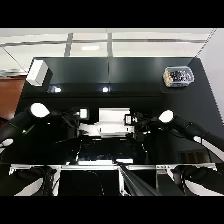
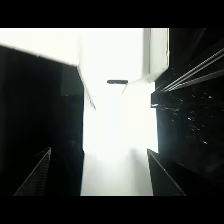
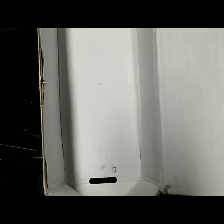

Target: Fold the box and place the chain.

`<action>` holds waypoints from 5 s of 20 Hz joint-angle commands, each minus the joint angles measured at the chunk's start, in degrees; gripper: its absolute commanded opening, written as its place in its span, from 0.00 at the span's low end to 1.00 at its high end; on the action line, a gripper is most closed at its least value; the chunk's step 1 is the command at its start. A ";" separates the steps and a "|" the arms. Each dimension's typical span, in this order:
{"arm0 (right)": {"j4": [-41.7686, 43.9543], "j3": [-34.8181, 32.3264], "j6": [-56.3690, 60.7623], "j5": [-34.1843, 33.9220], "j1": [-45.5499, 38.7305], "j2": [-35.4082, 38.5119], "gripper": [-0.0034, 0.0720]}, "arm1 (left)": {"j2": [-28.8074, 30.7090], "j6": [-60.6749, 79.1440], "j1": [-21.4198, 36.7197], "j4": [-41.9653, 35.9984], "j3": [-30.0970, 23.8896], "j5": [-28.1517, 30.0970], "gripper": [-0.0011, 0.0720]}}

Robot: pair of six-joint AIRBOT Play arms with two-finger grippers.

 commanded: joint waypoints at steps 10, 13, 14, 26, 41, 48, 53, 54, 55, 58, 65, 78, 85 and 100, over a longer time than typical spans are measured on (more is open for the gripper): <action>0.00 0.04 0.00 0.02 0.02 0.02 0.16 | -4.13 3.78 -7.06 -6.71 -0.22 1.73 0.46; 0.00 0.04 0.00 0.02 0.02 0.02 0.16 | -4.26 4.17 -7.08 -10.60 -0.22 2.27 0.31; 0.02 0.04 0.00 0.02 0.02 0.02 0.16 | -4.37 4.26 -7.28 -11.34 -0.22 2.45 0.31; 0.02 0.04 -0.02 0.02 0.02 0.02 0.16 | -9.18 4.31 -9.77 -21.22 -0.22 6.51 0.31; 0.02 0.04 0.00 0.02 0.02 0.02 0.16 | -1.86 -8.70 -5.51 -10.40 0.33 3.19 0.05; 0.00 0.04 0.00 0.02 0.02 0.02 0.16 | 7.37 -66.86 14.84 9.44 0.48 -1.79 0.05; 0.00 0.04 -0.02 0.02 0.02 0.02 0.16 | -6.36 -71.54 29.11 -7.37 0.48 -16.70 0.05; 0.02 0.04 0.00 0.02 0.00 0.02 0.16 | -9.51 -70.79 29.03 -9.20 0.48 -17.33 0.05; 0.00 0.04 0.00 0.02 0.02 0.02 0.16 | -12.39 -70.64 27.91 -9.92 0.48 -17.31 0.05; 0.02 0.04 0.00 0.02 0.00 0.02 0.16 | -17.68 -69.05 21.38 -10.82 0.50 -16.13 0.05; 0.02 0.04 0.00 0.02 0.00 0.02 0.16 | -18.51 -63.39 11.02 -14.93 1.77 -15.04 0.05; 0.02 0.04 0.00 0.02 0.00 0.02 0.16 | -18.49 -61.42 6.69 -20.55 7.61 -20.09 0.80; 0.02 0.04 0.00 0.02 0.00 0.02 0.16 | -18.32 -78.58 -1.70 -8.83 15.43 -17.22 0.68; 0.02 0.04 0.00 0.02 0.00 0.02 0.16 | -18.34 -104.06 -15.54 13.07 21.81 -12.31 0.55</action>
